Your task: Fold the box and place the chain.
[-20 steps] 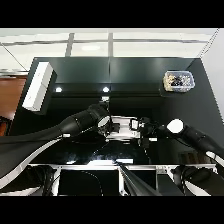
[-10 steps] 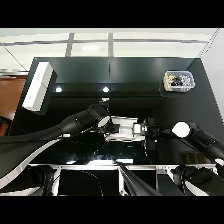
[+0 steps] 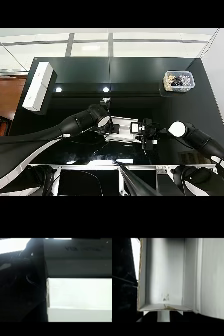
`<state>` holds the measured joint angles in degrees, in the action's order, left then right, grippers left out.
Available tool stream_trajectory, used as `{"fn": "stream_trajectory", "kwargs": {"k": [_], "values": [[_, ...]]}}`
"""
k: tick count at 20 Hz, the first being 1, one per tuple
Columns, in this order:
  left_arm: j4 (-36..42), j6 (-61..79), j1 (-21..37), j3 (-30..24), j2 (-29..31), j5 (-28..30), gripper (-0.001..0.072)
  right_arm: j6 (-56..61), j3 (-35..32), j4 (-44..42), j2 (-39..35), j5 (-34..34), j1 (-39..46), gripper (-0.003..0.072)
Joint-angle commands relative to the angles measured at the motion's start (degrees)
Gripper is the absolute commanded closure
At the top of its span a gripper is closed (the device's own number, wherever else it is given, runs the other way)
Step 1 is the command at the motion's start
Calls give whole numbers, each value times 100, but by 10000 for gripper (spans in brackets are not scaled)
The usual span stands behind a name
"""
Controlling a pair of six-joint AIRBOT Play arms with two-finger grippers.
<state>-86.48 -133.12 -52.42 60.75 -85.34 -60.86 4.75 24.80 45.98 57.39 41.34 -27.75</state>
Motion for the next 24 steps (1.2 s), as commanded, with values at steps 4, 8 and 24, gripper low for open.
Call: {"fn": "stream_trajectory", "kwargs": {"k": [4, 8, 24], "values": [[17, 15, 2, 0, 2, 15, 681, 280, 7, -1091, 286, -195, -72, 515], [20, 15, 2, 0, 2, 9, 681, 282, 7, -1530, 538, -468, -129, 515], [39, 15, 2, -2, 0, -74, 681, 3871, 448, 841, -39, 621, 269, 633]]}}
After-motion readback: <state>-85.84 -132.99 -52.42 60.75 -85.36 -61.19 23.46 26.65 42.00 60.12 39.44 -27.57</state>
